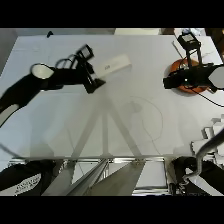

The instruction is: Fold the box and place the chain.

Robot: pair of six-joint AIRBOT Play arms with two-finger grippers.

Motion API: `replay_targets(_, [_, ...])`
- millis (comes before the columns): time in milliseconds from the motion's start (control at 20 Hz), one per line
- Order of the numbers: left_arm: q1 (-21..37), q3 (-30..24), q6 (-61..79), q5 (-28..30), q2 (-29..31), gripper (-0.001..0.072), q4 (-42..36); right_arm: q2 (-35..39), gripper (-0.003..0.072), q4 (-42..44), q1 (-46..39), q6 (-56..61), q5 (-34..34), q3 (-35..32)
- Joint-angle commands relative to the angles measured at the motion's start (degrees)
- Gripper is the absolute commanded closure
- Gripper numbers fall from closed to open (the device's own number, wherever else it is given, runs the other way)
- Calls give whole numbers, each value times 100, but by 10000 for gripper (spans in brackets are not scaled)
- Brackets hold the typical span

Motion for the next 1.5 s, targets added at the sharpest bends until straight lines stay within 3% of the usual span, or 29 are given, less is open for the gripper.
replay_targets(0, [4,4,-1631,557,1080,707,1174,4,671,0,-4,0,0,7])
replay_targets(150, [26,4,-3386,673,1794,708,3093,4,671,0,-4,0,0,7])
replay_targets(300, [181,4,-5654,232,2238,708,5477,4,671,0,-4,0,0,7])
replay_targets(400, [492,4,-6655,-120,2334,707,6380,4,671,0,-4,0,0,7])
replay_targets(650, [1751,-4,-7239,-339,2103,698,6511,4,671,0,-4,0,0,7])
replay_targets(900, [2756,-26,-7281,-227,1322,697,6424,4,671,0,-4,0,0,7])
replay_targets(1100, [2896,-33,-7278,129,262,691,6181,7,671,0,-4,0,0,7])
replay_targets(1250, [2874,-33,-7263,581,-439,548,6183,7,671,0,-4,0,0,7])
replay_targets(1450, [2879,-33,-7257,953,-1224,556,6186,4,671,0,-4,0,-2,7])
